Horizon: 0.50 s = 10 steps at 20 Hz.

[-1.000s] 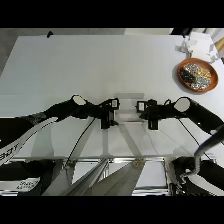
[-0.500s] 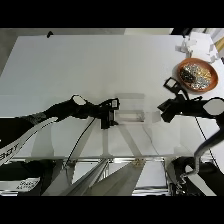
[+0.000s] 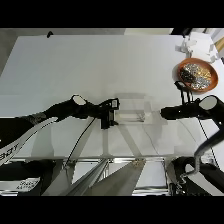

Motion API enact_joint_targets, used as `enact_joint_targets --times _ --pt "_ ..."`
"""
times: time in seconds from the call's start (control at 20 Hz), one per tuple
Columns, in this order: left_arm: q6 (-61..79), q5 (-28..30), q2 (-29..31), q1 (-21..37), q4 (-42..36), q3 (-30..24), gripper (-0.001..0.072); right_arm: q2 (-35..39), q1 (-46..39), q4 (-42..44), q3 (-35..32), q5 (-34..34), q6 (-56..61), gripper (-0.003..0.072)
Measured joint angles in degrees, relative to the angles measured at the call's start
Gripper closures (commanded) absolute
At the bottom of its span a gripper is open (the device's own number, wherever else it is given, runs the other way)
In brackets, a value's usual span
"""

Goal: Fold the box and place the chain.

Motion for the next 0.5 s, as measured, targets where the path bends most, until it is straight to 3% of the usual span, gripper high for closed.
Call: enact_joint_targets --times 0.5 --pt "0.0 0.0 0.0 0.0 0.0 0.0 0.0571 -5.3 0.3 9.5 -3.3 -1.8 -6.4 0.0672"
